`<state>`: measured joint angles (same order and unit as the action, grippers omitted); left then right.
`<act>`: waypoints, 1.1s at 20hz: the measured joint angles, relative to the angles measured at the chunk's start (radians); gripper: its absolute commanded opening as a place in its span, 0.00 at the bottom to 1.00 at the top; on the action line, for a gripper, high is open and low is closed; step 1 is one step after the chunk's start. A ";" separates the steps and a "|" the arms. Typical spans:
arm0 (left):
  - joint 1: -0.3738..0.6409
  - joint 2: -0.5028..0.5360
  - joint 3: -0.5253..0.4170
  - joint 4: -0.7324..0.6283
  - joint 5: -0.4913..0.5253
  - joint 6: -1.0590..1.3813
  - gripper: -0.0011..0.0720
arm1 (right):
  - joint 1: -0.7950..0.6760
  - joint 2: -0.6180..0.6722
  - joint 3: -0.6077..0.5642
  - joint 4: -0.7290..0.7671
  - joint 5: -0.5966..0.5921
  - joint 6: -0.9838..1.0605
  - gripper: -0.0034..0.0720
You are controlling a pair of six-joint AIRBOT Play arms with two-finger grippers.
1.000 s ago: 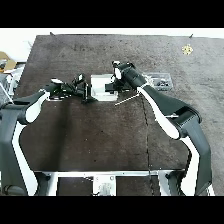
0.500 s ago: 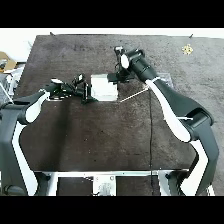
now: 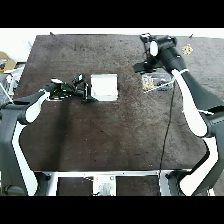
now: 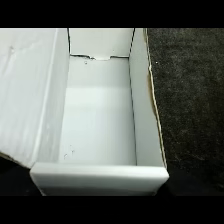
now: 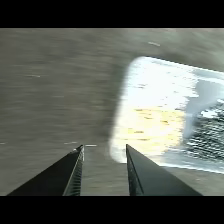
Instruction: Fold the box and place the chain.
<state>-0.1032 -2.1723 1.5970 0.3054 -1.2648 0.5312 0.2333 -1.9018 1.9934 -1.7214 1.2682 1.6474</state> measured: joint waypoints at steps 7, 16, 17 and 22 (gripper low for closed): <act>0.000 0.000 0.000 0.000 0.000 0.000 0.40 | -0.136 -0.075 -0.043 0.165 -0.049 -0.093 0.33; 0.000 0.000 0.000 0.000 0.000 0.000 0.40 | -0.159 -0.139 -0.048 0.249 -0.053 -0.150 0.33; 0.000 0.000 0.000 0.000 0.000 0.000 0.40 | -0.159 -0.140 -0.048 0.259 -0.053 -0.154 0.33; 0.000 0.000 0.000 0.000 0.000 0.000 0.40 | -0.161 -0.151 -0.048 0.282 -0.047 -0.164 0.22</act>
